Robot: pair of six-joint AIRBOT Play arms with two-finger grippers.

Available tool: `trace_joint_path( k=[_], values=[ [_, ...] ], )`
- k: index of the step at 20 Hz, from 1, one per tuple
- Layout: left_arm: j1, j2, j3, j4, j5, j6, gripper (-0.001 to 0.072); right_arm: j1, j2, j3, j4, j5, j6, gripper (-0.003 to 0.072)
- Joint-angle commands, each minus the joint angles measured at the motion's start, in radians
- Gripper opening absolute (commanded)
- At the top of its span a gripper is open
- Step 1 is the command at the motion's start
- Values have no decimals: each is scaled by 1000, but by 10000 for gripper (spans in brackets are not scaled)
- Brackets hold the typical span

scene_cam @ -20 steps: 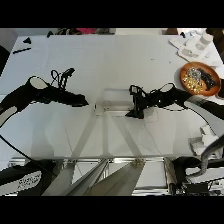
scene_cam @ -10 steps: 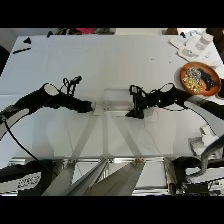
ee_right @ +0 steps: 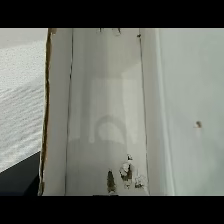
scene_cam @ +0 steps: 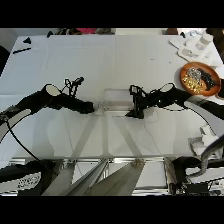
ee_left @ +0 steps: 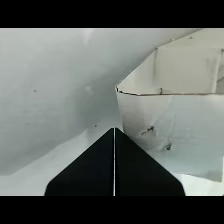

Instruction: Fold the box and place the chain.

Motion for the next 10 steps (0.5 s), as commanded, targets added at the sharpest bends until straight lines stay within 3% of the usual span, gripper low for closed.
trace_joint_path(
  k=[1, 10],
  values=[
    [-1, 0, 0, -27, -15, 26, 6, 1, 0, 0, 0, 0, 0, 555],
    [3, 2, 0, -163, -37, 124, 21, 1, 0, 0, 0, 0, 0, 555]
  ],
)
